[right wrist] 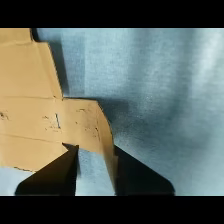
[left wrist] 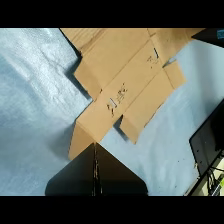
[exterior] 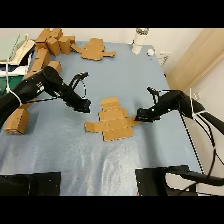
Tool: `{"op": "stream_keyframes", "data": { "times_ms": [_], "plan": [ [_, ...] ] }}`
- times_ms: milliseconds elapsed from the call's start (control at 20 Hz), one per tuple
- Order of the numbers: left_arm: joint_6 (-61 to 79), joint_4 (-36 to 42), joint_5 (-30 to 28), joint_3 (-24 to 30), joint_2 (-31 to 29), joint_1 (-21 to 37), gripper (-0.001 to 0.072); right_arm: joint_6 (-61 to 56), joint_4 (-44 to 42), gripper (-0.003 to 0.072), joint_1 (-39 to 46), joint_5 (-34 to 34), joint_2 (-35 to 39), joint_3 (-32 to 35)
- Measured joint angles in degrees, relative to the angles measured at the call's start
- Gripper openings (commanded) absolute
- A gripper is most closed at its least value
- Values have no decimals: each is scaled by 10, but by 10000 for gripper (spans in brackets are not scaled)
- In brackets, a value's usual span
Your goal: Fold the box.
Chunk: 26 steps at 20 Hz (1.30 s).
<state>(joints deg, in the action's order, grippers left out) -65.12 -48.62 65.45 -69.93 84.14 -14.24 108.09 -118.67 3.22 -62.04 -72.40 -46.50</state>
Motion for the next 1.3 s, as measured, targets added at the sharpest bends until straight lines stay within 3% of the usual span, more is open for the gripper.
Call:
{"op": "stream_keyframes", "data": {
  "times_ms": [100, 150, 200, 250, 300, 550, 650, 950, 1300],
  "plan": [
    [5, -2, 2, 4, -3, 2, 16, 14, 0, 265, 0, -17, -27, -22],
    [6, -2, 5, 5, -3, 2, 16, 23, -1, 184, 0, -23, -40, -35],
    [8, -2, 7, 6, -4, 2, 16, 32, -7, 161, 0, -30, -52, -47],
    [9, -2, 9, 6, -5, 2, 173, 41, -16, 160, -2, -33, -61, -57],
    [10, -2, 11, 7, -5, 3, 511, 48, -24, 161, -3, -35, -68, -67],
    [10, -2, 13, 7, -5, 4, 516, 64, -41, 151, -20, -53, -89, -88],
    [9, -2, 13, 7, -5, 7, 516, 66, -43, 4, -24, -62, -95, -91],
    [10, 20, 28, 8, 4, 39, 526, 98, -71, 3, -50, -81, -94, -89],
    [49, 74, 47, 8, 65, 73, 525, 164, -93, 3, -128, 16, -38, -31]
  ]
}}
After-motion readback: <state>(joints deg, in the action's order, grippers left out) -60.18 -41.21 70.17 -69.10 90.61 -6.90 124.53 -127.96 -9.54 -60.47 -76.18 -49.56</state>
